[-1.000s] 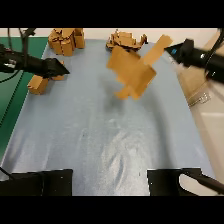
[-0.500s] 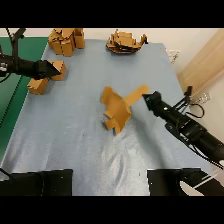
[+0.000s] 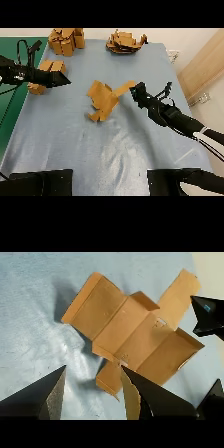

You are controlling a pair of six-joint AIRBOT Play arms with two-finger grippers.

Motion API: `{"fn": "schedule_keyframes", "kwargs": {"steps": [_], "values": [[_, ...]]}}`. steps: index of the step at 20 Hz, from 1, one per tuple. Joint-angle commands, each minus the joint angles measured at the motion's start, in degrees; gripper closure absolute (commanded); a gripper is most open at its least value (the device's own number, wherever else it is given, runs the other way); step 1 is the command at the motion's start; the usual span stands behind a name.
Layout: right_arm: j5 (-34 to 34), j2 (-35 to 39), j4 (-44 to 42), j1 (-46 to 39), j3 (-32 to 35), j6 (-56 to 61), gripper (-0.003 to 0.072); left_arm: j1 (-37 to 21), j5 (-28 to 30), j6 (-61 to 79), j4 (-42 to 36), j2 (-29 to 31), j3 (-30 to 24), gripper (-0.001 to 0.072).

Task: Fold the box.

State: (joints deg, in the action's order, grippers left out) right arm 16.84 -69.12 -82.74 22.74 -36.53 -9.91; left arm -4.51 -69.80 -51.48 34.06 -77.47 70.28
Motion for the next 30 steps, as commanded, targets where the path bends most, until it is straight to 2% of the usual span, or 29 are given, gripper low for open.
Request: {"fn": "schedule_keyframes", "kwargs": {"steps": [1,3,7,11,13,15,18,20,23,24,25,26,28,30], "values": [[-1.09,-1.92,-12.63,0.11,-1.38,-19.08,0.0684,0.74,1.73,1.18,-0.22,0.00,-0.35,0.0174],[-2.34,-1.92,-11.43,0.11,-1.40,-21.31,0.0685,1.38,1.77,1.20,0.28,-0.02,-0.35,0.0174],[-7.54,-1.92,0.33,0.22,-1.51,-30.80,0.0685,3.32,2.23,2.84,0.74,-0.44,-0.35,0.0174],[-19.26,-1.75,16.94,0.92,-1.88,-31.30,0.0685,5.95,1.84,2.73,1.09,-3.13,-0.83,0.0174],[-27.34,-0.76,26.40,2.40,-3.41,-32.28,0.0685,7.17,1.01,2.58,1.09,-5.27,-1.05,0.0174],[-33.99,1.33,32.06,5.03,-5.20,-39.19,0.0685,8.22,0.26,2.38,1.07,-7.32,-1.16,0.0174],[-44.52,3.61,31.36,9.18,-7.91,-51.15,0.0684,9.51,0.33,2.14,0.90,-10.10,-1.20,0.0175],[-47.17,4.09,29.42,11.74,-8.13,-55.28,0.0684,10.51,0.39,2.14,0.55,-11.50,-1.20,0.0175],[-48.74,3.41,20.61,14.40,-8.15,-56.54,0.0684,12.59,0.90,2.14,0.61,-13.46,-1.20,0.0175],[-49.59,2.84,17.09,14.73,-8.15,-56.52,0.0684,13.31,1.18,2.14,0.61,-14.03,-1.20,0.0221],[-50.47,2.01,13.40,14.86,-8.15,-56.54,0.0684,13.99,1.73,2.43,0.66,-14.43,-1.20,0.0337],[-51.06,1.22,10.73,14.91,-8.15,-56.57,0.0684,14.60,2.43,2.80,0.63,-14.69,-1.18,0.0366],[-52.46,0.09,9.60,14.88,-8.15,-54.38,0.0685,15.54,3.91,2.91,0.90,-14.97,-1.20,0.0349],[-54.38,-0.22,12.87,14.88,-8.13,-44.85,0.0685,15.52,5.81,-1.51,4.15,-15.02,-1.20,0.0217]]}}
